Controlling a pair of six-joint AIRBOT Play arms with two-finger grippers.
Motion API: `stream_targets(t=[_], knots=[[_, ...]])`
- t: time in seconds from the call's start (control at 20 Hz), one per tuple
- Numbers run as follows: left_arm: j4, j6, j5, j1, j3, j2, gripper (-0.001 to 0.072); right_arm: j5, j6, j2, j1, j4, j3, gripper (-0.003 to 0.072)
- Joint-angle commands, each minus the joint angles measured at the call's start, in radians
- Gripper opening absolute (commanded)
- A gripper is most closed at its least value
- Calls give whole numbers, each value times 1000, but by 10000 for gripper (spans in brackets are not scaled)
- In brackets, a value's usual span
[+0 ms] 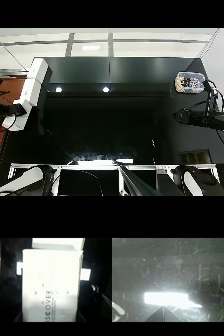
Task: Fold the box and place the chain.
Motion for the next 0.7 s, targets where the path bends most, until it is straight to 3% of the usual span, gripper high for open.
stream_targets(t=[0.0, 0.15, 0.25, 0.5, 0.65], knots=[[-47, 80, 111, -2, -16, -29, 399, -5, 13, 0, 0, 0, 0, 13], [-92, 82, 122, -2, -16, -66, 416, -5, 14, 0, 0, 0, 0, 12], [-90, 82, 122, -2, -15, -69, 710, -5, 24, 0, 0, 0, 0, 13], [-82, 76, -5, -2, 89, -9, 709, -44, -48, 0, 34, 6, 21, 12], [-137, 16, -100, -13, 182, 55, 706, -49, -75, 0, 106, -40, 133, 12]])
